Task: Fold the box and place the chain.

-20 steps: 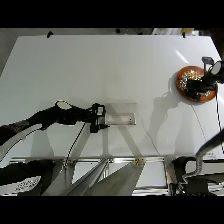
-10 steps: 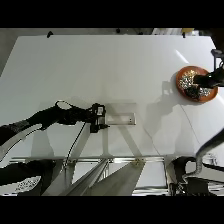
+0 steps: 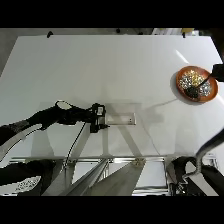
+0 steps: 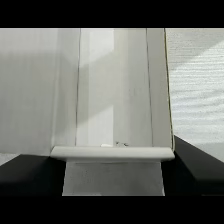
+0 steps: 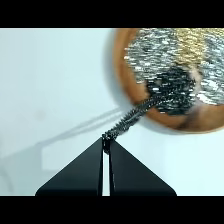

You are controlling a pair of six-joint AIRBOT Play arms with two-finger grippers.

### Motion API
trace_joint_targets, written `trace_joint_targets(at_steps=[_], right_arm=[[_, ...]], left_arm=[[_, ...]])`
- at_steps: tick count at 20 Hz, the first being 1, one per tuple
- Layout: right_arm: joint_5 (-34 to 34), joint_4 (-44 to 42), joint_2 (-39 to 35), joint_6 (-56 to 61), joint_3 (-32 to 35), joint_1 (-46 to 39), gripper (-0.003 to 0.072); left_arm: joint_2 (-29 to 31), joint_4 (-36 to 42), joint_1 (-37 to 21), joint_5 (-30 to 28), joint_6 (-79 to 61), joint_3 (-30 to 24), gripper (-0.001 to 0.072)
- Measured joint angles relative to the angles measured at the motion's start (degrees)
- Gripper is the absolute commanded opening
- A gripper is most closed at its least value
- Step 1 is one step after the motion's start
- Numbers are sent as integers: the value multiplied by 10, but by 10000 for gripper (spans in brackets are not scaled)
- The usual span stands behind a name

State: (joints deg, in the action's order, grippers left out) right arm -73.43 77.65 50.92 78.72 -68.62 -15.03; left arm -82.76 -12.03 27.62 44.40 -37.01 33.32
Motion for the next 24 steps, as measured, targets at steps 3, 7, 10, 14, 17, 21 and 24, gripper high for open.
trace_joint_targets(at_steps=[3, 7, 10, 14, 17, 21, 24], right_arm=[[-37, -57, -73, -5, 0, 43, 17], [-56, -118, -147, 17, 0, 125, 16], [-54, -159, -175, 39, 0, 190, 16], [-5, -200, -177, 54, 0, 280, 16], [31, -209, -147, 56, 1, 357, 16], [69, -181, -84, 58, 1, 459, 16], [88, -133, -34, 62, 1, 517, 16]], left_arm=[[0, 0, 0, 0, 0, 0, 253], [0, 0, 0, 0, 0, 0, 253], [0, 0, 0, 0, 0, 0, 253], [0, 0, 0, 0, 0, 0, 253], [0, 0, 0, 0, 0, 0, 253], [0, 0, 0, 0, 0, 0, 253], [0, 0, 0, 0, 0, 0, 253]])
